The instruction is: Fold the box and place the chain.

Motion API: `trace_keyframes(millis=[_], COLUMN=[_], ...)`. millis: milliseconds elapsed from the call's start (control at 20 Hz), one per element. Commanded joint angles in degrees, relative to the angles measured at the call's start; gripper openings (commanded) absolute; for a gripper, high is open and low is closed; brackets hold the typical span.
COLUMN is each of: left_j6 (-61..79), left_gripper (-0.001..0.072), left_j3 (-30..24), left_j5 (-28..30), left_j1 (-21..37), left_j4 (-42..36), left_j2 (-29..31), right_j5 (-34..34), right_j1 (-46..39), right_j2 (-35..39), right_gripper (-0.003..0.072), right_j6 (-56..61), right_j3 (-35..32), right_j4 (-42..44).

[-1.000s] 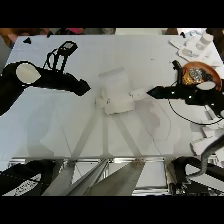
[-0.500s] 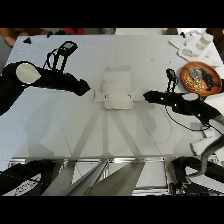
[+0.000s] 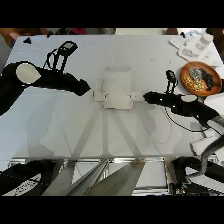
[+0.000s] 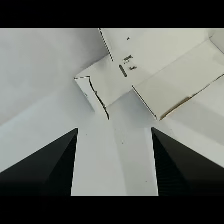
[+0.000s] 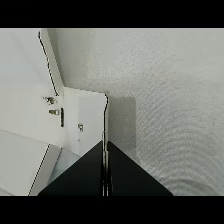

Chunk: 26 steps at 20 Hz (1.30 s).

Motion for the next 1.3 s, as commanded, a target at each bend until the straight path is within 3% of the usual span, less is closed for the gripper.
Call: trace_keyframes(millis=[0, 300, 550, 650, 800, 850, 900, 950, 1050, 1100, 1200, 1250], left_j6=[0.0, 0.0, 0.7, 2.7, 10.5, 11.2, 11.2, 11.2, 11.2, 11.2, 12.0, 13.4], left_gripper=[0.0499, 0.0498, 0.0487, 0.0285, 0.0281, 0.0286, 0.0342, 0.0445, 0.0491, 0.0544, 0.0558, 0.0611], left_j3=[0.0, 0.0, 0.0, 0.0, 1.3, 2.4, 4.0, 6.1, 11.4, 14.2, 20.0, 22.9], left_j5=[0.5, 0.8, 1.3, 2.1, 2.3, 2.1, 1.1, -0.5, -3.8, -5.2, -7.9, -9.4], left_j1=[0.0, 0.0, 0.2, 0.5, 0.7, 0.7, 0.9, 1.2, 2.8, 4.3, 7.8, 9.3], left_j4=[-0.5, -5.2, -4.8, -4.0, -4.5, -4.8, -5.0, -5.2, -7.7, -10.6, -18.3, -21.2], left_j2=[0.0, 0.0, 0.0, -0.2, -2.2, -3.6, -5.5, -8.0, -14.0, -17.2, -24.2, -27.9], right_j5=[-0.1, -0.1, -0.1, 0.0, -0.1, -0.1, -0.1, -0.1, -0.1, -0.1, -0.1, -0.1], right_j1=[0.1, 0.1, 0.1, 0.1, 0.1, 0.1, 0.1, 0.1, 0.1, 0.1, 0.1, 0.1], right_j2=[0.0, 0.0, 0.0, 0.0, 0.0, 0.0, 0.0, 0.0, 0.0, 0.0, 0.0, 0.0], right_gripper=[0.0011, 0.0011, 0.0011, 0.0011, 0.0011, 0.0011, 0.0011, 0.0011, 0.0011, 0.0011, 0.0011, 0.0011], right_j6=[0.0, 0.0, 0.0, 0.0, 0.0, 0.0, 0.0, 0.0, 0.0, 0.0, 0.0, 0.0], right_j3=[0.0, 0.0, 0.0, 0.0, 0.0, 0.0, 0.0, 0.0, 0.0, 0.0, 0.0, 0.0], right_j4=[0.0, 0.0, 0.0, 0.0, 0.0, 0.0, 0.0, 0.0, 0.0, 0.0, 0.0, 0.0])
